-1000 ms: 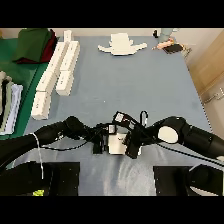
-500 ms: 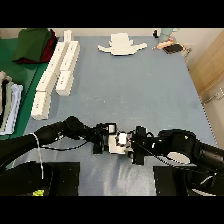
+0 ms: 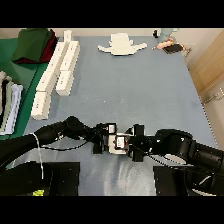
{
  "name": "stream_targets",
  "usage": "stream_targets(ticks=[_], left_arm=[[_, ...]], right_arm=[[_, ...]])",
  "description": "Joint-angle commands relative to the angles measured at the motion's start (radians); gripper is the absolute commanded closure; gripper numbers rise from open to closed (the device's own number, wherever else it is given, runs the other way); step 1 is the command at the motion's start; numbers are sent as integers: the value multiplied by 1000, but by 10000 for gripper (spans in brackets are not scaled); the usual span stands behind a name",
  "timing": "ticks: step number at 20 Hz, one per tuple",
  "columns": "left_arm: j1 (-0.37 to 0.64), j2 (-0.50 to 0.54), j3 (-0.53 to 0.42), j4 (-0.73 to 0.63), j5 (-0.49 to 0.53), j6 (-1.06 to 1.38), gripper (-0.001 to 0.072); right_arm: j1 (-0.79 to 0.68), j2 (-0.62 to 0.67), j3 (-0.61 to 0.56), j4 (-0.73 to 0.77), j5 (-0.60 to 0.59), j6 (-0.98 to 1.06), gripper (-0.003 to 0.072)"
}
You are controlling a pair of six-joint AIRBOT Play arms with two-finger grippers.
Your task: Fold the box.
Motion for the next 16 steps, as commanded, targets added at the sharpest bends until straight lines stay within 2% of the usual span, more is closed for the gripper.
stream_targets(ticks=[1,7,16], left_arm=[[0,0,0,0,0,-1,189],[0,0,0,0,0,-1,189],[0,0,0,0,0,-1,189]], right_arm=[[5,-41,-1,13,-9,-19,33],[5,-60,1,-44,-44,-18,39],[5,28,1,-51,-58,-18,39]])
